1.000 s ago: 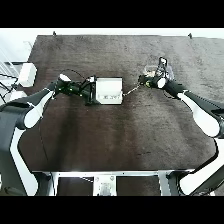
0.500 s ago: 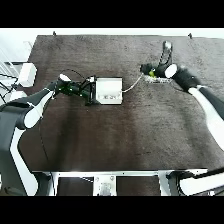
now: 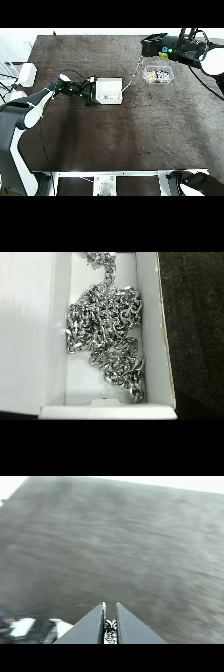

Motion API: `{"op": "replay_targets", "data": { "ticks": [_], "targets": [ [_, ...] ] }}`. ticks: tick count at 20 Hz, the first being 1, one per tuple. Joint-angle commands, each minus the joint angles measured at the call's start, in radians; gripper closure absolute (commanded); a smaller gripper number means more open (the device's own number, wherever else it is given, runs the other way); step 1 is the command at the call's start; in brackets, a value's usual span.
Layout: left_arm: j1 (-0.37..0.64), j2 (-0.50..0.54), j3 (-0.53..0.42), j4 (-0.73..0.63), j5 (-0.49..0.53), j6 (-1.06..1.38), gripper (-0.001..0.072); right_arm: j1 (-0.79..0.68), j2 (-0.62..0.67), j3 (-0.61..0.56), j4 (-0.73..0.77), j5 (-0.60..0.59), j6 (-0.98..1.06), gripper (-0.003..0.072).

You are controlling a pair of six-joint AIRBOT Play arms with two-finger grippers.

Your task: Fold the box and place the chain.

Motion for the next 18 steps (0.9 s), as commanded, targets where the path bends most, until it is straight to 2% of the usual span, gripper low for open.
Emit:
{"op": "replay_targets", "data": {
  "ticks": [1, 7, 12, 18],
  "targets": [
    [0.001, 0.000, 0.000, 0.000, 0.000, 0.000, 0.0184, 0.106, 0.035, -0.016, -0.034, -0.003, 0.055, 0.0676],
    [0.001, 0.000, 0.000, 0.000, 0.000, 0.000, 0.0184, 0.184, -0.007, -0.114, -0.048, -0.140, 0.187, 0.0676],
    [0.001, 0.000, 0.000, 0.000, 0.000, 0.000, 0.0185, 0.220, -0.114, -0.120, -0.043, -0.217, 0.217, 0.0675],
    [0.001, 0.000, 0.000, 0.000, 0.000, 0.000, 0.0184, 0.235, -0.271, -0.126, -0.044, -0.223, 0.260, 0.0676]
  ]
}}
